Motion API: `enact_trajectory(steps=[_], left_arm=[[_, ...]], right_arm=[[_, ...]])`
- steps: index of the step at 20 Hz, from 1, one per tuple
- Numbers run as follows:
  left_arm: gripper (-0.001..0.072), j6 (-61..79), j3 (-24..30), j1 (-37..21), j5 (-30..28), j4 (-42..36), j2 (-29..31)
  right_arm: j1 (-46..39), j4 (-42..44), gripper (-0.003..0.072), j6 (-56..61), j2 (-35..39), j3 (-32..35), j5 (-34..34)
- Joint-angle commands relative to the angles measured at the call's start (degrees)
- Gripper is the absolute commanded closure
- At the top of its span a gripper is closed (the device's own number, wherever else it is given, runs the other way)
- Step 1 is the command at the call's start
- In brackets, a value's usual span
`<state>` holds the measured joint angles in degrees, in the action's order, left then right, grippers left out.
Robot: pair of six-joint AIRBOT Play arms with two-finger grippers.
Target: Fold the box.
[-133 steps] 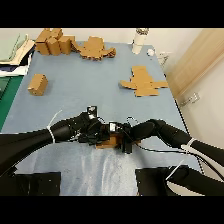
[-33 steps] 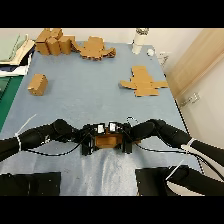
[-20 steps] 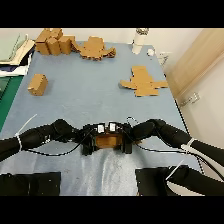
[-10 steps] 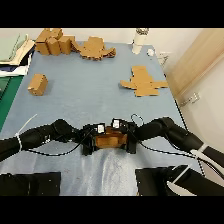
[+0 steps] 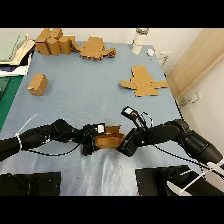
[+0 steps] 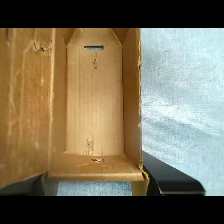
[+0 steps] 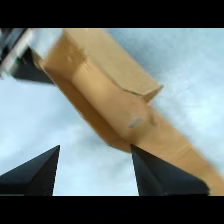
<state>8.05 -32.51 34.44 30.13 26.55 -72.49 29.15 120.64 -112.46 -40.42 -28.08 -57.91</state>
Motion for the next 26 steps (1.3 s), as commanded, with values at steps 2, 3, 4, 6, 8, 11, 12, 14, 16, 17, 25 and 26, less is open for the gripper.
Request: enact_trajectory(steps=[2, 3, 4, 6, 8, 11, 12, 14, 16, 17, 25, 26], left_arm=[[0.0236, 0.0, 0.0, 0.0, 0.0, 0.0, 0.0], [0.0236, 0.0, 0.0, 0.0, 0.0, 0.0, 0.0], [0.0236, 0.0, 0.0, 0.0, 0.0, 0.0, 0.0], [0.0236, 0.0, 0.0, 0.0, 0.0, 0.0, 0.0], [0.0236, 0.0, 0.0, 0.0, 0.0, 0.0, 0.0], [0.0236, 0.0, 0.0, 0.0, 0.0, 0.0, 0.0], [0.0236, 0.0, 0.0, 0.0, 0.0, 0.0, 0.0], [0.0236, 0.0, 0.0, 0.0, 0.0, 0.0, 0.0], [0.0236, 0.0, 0.0, 0.0, 0.0, 0.0, 0.0], [0.0236, 0.0, 0.0, 0.0, 0.0, 0.0, 0.0], [0.0236, 0.0, 0.0, 0.0, 0.0, 0.0, 0.0], [0.0236, 0.0, 0.0, 0.0, 0.0, 0.0, 0.0]], right_arm=[[0.0, 4.1, -0.0019, 13.2, 0.7, 0.0, -0.6], [0.0, 4.1, -0.0019, 15.2, 0.7, 0.0, -0.2], [0.0, 4.1, -0.0018, 19.5, 0.6, 0.0, 0.3], [0.3, 5.1, -0.0018, 26.0, 0.5, 0.0, 0.7], [0.6, 7.5, -0.0015, 27.6, 0.5, 0.0, 1.0], [0.6, 9.9, 0.0429, 28.9, 0.2, -0.1, 3.3], [0.6, 10.9, 0.0632, 28.9, -0.4, -0.3, 4.9], [0.5, 11.0, 0.0684, 28.3, -3.1, -2.8, 7.2], [0.5, 10.7, 0.0684, 25.6, -7.8, -7.0, 8.0], [0.5, 10.5, 0.0684, 23.8, -10.6, -9.4, 8.3], [0.5, 3.0, 0.0683, 18.8, -29.5, -17.8, 7.9], [0.5, 2.0, 0.0683, 18.6, -30.6, -17.8, 7.9]])
